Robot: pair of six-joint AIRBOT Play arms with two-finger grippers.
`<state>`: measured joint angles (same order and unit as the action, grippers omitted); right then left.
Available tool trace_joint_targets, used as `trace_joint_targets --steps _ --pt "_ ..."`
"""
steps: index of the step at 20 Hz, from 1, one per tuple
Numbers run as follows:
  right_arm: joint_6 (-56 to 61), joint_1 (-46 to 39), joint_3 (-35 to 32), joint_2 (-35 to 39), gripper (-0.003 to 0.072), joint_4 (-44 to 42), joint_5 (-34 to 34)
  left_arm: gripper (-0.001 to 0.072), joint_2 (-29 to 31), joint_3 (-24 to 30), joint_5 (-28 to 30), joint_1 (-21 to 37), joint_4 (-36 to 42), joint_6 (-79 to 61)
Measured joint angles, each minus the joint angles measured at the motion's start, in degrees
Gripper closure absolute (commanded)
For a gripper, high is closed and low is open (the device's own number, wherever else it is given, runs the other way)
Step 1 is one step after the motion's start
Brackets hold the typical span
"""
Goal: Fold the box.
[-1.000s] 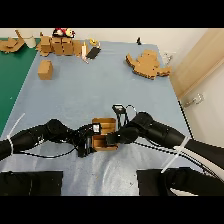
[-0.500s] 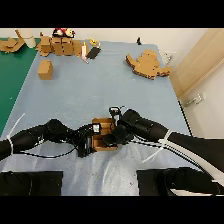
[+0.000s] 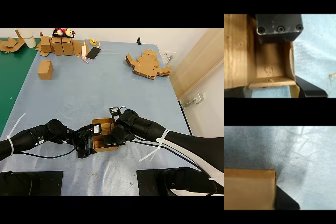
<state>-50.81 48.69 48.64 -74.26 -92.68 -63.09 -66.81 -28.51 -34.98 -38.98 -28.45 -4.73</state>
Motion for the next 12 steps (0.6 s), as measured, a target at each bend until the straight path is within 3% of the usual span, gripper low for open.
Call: trace_joint_targets --steps 1,7,8,9,10,12 --pt "-0.3 0.0 0.0 0.0 0.0474 0.0 -0.2 0.0102 0.0 0.0 0.4 0.0 -0.1 -0.2" --pt "-0.7 0.0 0.2 0.0 0.0449 -1.7 -0.3 0.0102 0.0 0.0 0.5 0.0 0.0 -0.1" --pt "-0.8 0.0 0.3 0.0 0.0403 -2.2 -0.3 0.0102 0.0 0.0 0.4 0.0 -0.1 -0.1" --pt "-0.9 0.0 0.3 0.0 0.0297 -2.7 -0.3 0.0102 0.0 0.0 0.4 0.0 -0.1 -0.1" --pt "-1.1 0.0 0.3 0.0 0.0259 -3.1 -0.2 0.0102 0.0 0.0 0.4 0.0 0.0 -0.2" --pt "-1.2 0.0 0.3 0.2 0.0259 -3.4 -0.2 0.0101 0.0 0.0 0.4 0.0 0.0 -0.2"
